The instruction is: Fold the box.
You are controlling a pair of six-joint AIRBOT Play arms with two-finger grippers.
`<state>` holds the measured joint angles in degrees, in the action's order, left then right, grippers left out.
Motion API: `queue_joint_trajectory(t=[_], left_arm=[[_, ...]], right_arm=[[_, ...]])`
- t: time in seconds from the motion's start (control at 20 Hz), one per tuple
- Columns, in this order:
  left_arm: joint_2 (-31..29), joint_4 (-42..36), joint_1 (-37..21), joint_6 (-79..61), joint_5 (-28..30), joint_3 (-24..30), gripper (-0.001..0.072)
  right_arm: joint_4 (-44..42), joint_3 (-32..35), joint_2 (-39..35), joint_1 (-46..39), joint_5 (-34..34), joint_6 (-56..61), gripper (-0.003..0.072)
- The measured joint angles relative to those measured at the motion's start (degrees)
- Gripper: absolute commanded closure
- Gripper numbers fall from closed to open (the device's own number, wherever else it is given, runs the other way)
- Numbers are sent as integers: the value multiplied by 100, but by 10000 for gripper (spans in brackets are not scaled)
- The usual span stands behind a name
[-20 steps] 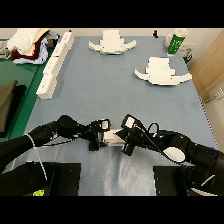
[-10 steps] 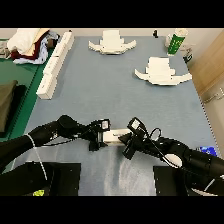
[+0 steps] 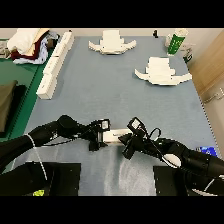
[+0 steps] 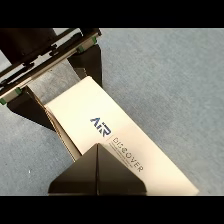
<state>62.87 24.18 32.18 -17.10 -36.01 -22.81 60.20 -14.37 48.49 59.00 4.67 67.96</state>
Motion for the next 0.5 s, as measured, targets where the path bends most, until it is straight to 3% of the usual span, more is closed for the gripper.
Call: queue_joint_trajectory(t=[0.5], left_arm=[[0,2,0,0,-2,0,296]], right_arm=[[-2,7,-7,0,31,2,685]])
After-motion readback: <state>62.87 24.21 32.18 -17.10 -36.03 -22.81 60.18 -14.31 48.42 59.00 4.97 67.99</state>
